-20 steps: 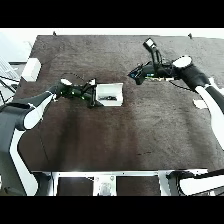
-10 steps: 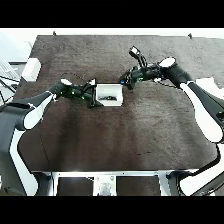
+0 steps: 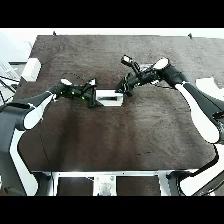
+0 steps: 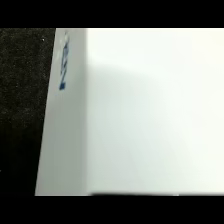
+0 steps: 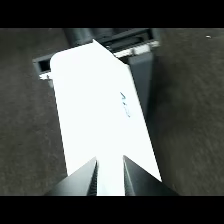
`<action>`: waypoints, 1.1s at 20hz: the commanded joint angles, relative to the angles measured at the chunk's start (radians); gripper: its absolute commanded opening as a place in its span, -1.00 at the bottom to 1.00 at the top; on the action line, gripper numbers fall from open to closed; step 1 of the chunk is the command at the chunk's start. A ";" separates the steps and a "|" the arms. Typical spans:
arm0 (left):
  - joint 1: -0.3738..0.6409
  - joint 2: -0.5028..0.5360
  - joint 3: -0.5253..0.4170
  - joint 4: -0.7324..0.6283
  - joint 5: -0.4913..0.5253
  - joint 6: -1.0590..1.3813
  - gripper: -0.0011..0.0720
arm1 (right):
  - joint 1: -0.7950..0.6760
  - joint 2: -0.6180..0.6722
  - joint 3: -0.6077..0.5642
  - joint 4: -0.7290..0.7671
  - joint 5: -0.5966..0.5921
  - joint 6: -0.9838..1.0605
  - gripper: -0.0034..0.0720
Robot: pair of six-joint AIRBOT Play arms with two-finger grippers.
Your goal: Fold the box and place the chain.
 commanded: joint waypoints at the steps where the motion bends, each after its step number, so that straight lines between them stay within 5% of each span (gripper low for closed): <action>1: 0.001 0.001 0.000 0.000 0.001 0.000 -0.05 | 0.027 0.000 0.018 -0.006 -0.023 -0.018 -0.30; 11: 0.001 0.001 0.000 0.000 0.000 0.000 -0.06 | 0.039 -0.058 0.070 -0.005 -0.066 -0.022 -0.18; 19: 0.001 0.001 0.001 0.000 0.001 0.000 -0.05 | 0.045 -0.067 0.069 -0.013 0.043 -0.014 -0.12; 22: 0.001 0.001 0.000 0.000 0.000 0.000 -0.05 | 0.051 -0.087 0.071 -0.013 0.042 -0.014 0.11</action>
